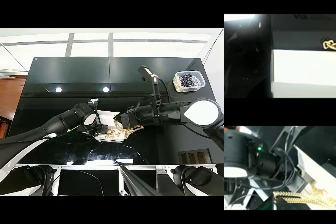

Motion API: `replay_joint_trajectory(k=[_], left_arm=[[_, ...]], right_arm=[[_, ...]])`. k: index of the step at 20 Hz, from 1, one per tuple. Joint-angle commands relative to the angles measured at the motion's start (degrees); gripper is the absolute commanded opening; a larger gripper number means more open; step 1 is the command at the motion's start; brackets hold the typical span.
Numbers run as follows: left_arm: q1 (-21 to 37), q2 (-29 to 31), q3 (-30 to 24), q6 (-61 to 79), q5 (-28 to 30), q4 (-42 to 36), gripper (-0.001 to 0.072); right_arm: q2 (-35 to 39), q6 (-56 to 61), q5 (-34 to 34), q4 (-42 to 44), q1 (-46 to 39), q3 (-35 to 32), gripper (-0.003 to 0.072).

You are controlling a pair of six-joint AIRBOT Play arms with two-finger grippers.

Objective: Fold the box and place the chain.

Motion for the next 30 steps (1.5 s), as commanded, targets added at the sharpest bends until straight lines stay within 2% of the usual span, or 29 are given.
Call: replay_joint_trajectory(k=[1,2,3,6,9,11,15,17,18,21,24,26,27,30], left_arm=[[0.04,-0.02,-0.02,0.0,0.07,0.02,0.0033],[0.04,-0.02,-0.02,0.0,0.04,0.02,0.0032],[0.04,-0.02,-0.02,0.0,0.04,0.02,0.0033],[0.04,-0.02,-0.02,0.0,0.04,0.02,0.0032],[0.04,-0.02,-0.02,0.0,0.02,0.02,0.0032],[0.04,-0.02,-0.02,0.0,0.02,0.02,0.0032],[0.04,-0.02,-0.02,0.0,0.04,0.02,0.0032],[0.04,-0.02,-0.02,0.0,0.07,0.02,0.0032],[0.04,-0.02,-0.02,0.0,0.04,0.02,0.0032],[0.04,-0.02,-0.02,0.0,0.07,0.0,0.0032],[0.04,-0.02,-0.02,0.0,0.07,0.04,0.0032],[0.04,-0.02,-0.02,0.0,0.04,0.02,0.0032],[0.04,-0.02,-0.02,0.0,0.04,0.02,0.0032],[0.04,-0.02,-0.02,0.0,0.04,0.02,0.0033]], right_arm=[[-0.74,0.22,-0.02,0.68,-1.18,-0.07,0.0263],[-0.72,0.94,1.53,1.01,-1.9,-0.04,0.0466],[-0.63,0.87,4.02,1.05,-3.32,0.04,0.0494],[1.73,-1.7,9.4,-2.58,-10.71,0.07,0.0456],[5.16,-3.45,9.84,-20.2,-17.29,-1.16,0.0457],[5.29,-6.71,7.69,-26.47,-18.16,-5.95,0.0458],[5.29,-18.49,-8.79,-20.22,-16.44,-18.73,0.0461],[5.29,-27.17,-14.75,-20.92,-14.84,-21.94,0.0685],[5.2,-32.28,-16.26,-20.79,-14.38,-22.99,0.0703],[2.71,-44.59,-15.28,-19.19,-13.86,-23.58,0.0702],[-1.95,-67.69,-14.84,-6.69,-13.84,-23.58,0.0702],[-4.57,-85.79,-11.34,2.84,-13.86,-23.58,0.0703],[-5.86,-91.95,-9.38,4.48,-13.86,-23.58,0.0703],[-7.93,-94.18,-7.02,2.78,-13.68,-23.58,0.0703]])
